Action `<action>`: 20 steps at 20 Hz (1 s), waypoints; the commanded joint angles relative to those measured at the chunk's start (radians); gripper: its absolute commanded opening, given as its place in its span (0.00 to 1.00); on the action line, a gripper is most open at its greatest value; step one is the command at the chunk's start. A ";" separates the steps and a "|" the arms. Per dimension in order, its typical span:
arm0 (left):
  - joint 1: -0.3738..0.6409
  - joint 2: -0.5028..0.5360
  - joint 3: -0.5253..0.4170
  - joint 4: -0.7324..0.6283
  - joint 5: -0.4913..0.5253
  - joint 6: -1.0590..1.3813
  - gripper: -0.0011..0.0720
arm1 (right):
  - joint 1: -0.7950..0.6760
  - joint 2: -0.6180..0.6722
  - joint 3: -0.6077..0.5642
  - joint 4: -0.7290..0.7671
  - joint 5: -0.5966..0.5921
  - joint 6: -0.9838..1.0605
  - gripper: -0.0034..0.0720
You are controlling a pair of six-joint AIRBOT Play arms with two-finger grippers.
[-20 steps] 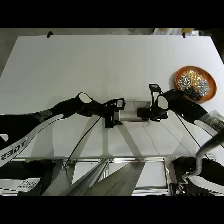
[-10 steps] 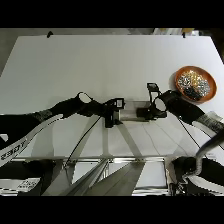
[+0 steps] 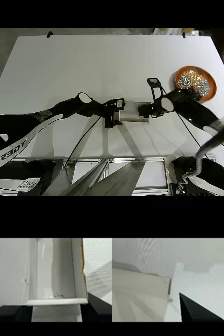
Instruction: Fold the box and place the chain.
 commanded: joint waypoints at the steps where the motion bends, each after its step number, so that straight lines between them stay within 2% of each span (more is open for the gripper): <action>1: 0.000 0.001 0.000 0.000 0.001 -0.001 0.39 | -0.072 0.101 0.081 -0.012 0.189 -0.187 0.57; 3: 0.000 0.001 0.000 0.000 0.001 0.000 0.39 | -0.172 0.106 0.175 -0.012 0.258 -0.258 0.57; 5: 0.000 0.001 0.000 0.000 0.001 -0.001 0.39 | -0.299 0.105 0.235 -0.020 0.222 -0.316 0.53; 6: 0.000 0.000 0.000 0.000 0.002 -0.001 0.39 | -0.369 0.104 0.245 -0.027 0.177 -0.360 0.38; 7: 0.000 0.001 0.000 0.000 0.002 -0.001 0.39 | -0.436 0.099 0.245 -0.034 0.136 -0.398 0.28; 10: 0.000 0.001 0.000 0.000 0.002 -0.001 0.39 | -0.627 0.023 0.246 -0.034 0.056 -0.502 0.28; 12: 0.000 0.001 0.000 0.000 0.002 -0.001 0.39 | -0.702 -0.038 0.246 -0.035 -0.008 -0.579 0.28; 14: 0.000 0.000 0.000 0.000 0.002 -0.001 0.39 | -0.739 -0.100 0.248 -0.039 -0.056 -0.587 0.28; 17: 0.000 0.001 0.000 0.000 0.002 -0.001 0.39 | -0.769 -0.196 0.248 -0.077 -0.053 -0.591 0.29; 19: 0.000 0.001 0.000 0.000 0.002 -0.001 0.39 | -0.783 -0.243 0.248 -0.089 -0.054 -0.591 0.36; 20: 0.000 0.000 0.000 0.000 0.002 -0.001 0.39 | -0.787 -0.259 0.248 -0.094 -0.055 -0.591 0.37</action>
